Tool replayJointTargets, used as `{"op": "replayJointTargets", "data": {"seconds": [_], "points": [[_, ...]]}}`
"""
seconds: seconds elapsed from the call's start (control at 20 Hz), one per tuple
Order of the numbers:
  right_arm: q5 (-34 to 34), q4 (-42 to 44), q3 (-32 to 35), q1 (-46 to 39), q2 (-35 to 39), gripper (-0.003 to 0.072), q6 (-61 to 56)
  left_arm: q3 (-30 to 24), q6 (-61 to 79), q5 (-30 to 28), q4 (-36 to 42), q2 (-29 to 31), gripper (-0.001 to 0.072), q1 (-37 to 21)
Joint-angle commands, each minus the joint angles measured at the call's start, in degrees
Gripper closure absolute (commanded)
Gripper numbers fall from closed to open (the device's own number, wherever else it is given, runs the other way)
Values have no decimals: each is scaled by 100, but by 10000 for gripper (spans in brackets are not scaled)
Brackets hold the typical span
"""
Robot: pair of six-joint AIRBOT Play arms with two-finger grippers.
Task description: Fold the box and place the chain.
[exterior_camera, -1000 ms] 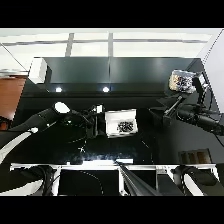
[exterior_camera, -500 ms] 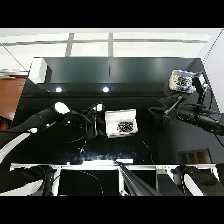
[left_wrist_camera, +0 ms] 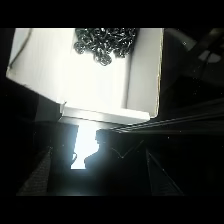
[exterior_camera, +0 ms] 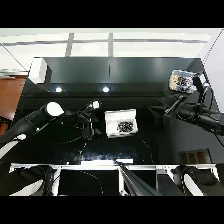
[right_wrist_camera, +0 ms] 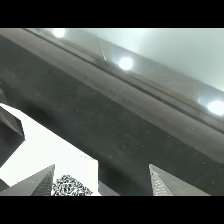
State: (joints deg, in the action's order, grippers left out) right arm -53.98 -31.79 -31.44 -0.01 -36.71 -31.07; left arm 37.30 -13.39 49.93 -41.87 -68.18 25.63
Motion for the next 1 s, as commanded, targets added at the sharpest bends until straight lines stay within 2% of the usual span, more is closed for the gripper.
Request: {"op": "replayJointTargets", "data": {"seconds": [0.0, 0.2, 0.35, 0.5, 0.65, 0.8, 0.95], "points": [[17, 0, -4, 0, 4, -18, -2, -68, 68, -356, 63, -52, 3, 2], [22, -46, -4, 0, 4, -18, 0, -90, 267, 9, 160, -116, 4, 2], [15, -175, -4, 0, 4, -18, -2, -400, 225, 61, 739, -83, 6, 2], [22, -216, -4, 0, 4, -18, -2, -905, 581, -323, 1346, -2, 8, 2], [24, -236, -4, 0, 4, -18, -2, -970, 1611, -597, 1668, -7, 5, 2], [24, -236, -4, 0, 4, -18, -2, -968, 1963, -1054, 1766, -50, 5, 4], [26, -240, -4, 0, 4, -17, -2, -935, 2201, -734, 1692, -81, 5, 4]]}}
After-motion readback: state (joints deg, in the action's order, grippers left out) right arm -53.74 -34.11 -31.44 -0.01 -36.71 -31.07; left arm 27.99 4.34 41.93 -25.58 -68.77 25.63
